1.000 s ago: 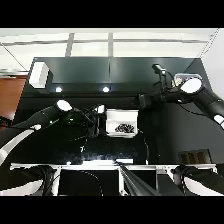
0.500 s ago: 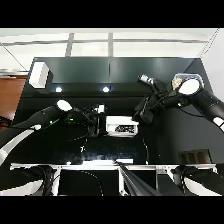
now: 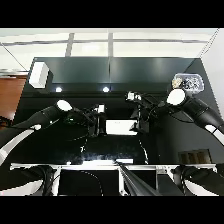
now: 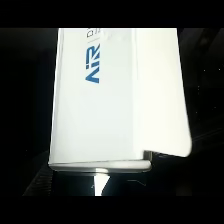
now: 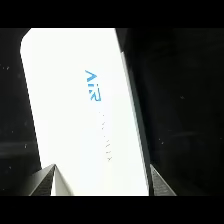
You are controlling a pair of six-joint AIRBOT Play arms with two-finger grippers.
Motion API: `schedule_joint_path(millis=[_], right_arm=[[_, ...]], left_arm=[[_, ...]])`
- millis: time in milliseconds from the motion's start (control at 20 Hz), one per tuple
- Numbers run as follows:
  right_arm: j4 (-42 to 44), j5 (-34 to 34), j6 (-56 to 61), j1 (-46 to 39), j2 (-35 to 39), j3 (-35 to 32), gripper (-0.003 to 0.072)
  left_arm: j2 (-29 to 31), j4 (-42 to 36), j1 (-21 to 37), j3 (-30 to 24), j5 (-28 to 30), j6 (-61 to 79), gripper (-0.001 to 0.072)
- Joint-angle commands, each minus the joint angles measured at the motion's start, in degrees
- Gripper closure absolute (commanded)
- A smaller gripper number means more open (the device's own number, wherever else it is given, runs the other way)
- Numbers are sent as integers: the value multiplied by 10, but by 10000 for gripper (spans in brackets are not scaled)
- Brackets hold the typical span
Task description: Fold the box and place the chain.
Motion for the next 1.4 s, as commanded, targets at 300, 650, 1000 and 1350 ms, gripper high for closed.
schedule_joint_path(millis=[300,650,1000,1350], right_arm=[[-5,10,-6,5,0,-1,370],[-2,10,-4,5,0,-1,369],[-2,-5,19,5,0,-1,370],[4,-3,32,5,0,-1,370]], left_arm=[[0,1,1,0,0,0,182],[0,1,0,0,-1,0,182],[0,1,0,0,-1,0,182],[0,1,0,0,-1,0,182]])
